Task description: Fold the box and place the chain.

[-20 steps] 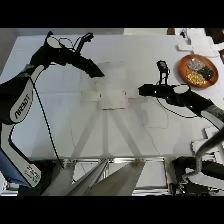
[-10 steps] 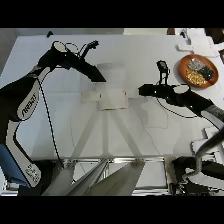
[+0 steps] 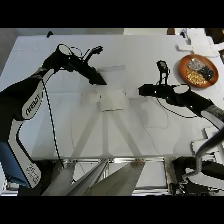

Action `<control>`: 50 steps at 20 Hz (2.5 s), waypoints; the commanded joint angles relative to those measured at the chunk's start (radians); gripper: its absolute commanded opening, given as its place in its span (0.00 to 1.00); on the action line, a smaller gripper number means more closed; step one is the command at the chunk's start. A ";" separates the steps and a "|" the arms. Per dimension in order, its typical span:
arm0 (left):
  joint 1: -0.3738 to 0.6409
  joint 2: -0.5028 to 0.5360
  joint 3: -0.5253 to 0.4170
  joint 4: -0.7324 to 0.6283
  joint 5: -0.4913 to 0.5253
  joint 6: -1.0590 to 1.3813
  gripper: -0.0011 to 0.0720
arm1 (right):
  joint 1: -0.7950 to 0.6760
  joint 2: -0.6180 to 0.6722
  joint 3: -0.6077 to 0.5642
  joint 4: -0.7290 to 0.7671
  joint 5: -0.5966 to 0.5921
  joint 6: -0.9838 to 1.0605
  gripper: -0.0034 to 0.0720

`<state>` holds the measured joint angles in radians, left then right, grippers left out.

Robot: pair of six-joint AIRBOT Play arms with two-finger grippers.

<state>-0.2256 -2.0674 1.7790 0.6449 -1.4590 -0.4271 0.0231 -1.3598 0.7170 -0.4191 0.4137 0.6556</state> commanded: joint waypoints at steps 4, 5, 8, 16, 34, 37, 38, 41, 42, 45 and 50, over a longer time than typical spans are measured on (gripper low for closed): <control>-0.002 -0.005 0.001 0.003 -0.023 0.068 0.03 | 0.001 0.001 0.000 0.000 0.000 0.001 0.06; -0.003 -0.005 0.001 0.003 -0.024 0.068 0.03 | 0.001 0.001 0.000 0.000 0.000 0.001 0.06; -0.001 -0.005 0.001 0.003 -0.035 0.067 0.03 | 0.001 0.001 0.000 0.000 0.000 0.001 0.06; 0.000 -0.005 0.001 0.002 -0.034 0.064 0.03 | 0.001 0.001 0.000 0.000 0.000 0.001 0.06; 0.000 -0.004 0.001 0.003 -0.034 0.063 0.02 | 0.001 0.006 0.000 0.002 0.041 0.002 0.28; 0.002 0.022 0.001 0.006 -0.031 0.047 0.02 | -0.001 0.050 0.000 -0.018 0.072 0.002 0.29; 0.002 0.042 0.001 0.021 -0.029 0.040 0.02 | -0.009 0.077 0.000 -0.033 0.072 0.002 0.29; 0.004 0.134 0.001 0.120 -0.010 -0.003 0.02 | -0.085 0.189 0.000 -0.055 0.115 0.002 0.29; 0.008 0.172 0.001 0.139 -0.007 -0.027 0.01 | -0.127 0.235 0.000 -0.055 0.132 0.002 0.29; 0.010 0.285 0.000 0.138 0.005 -0.018 0.01 | -0.270 0.366 0.000 -0.082 0.177 0.002 0.29; -0.053 0.352 0.000 0.129 -0.027 0.014 0.01 | -0.493 0.473 0.000 -0.282 0.260 0.109 0.28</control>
<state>-0.2436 -1.7531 1.7790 0.7692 -1.4624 -0.4366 -0.3546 -0.9466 0.7166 -0.5896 0.6144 0.7048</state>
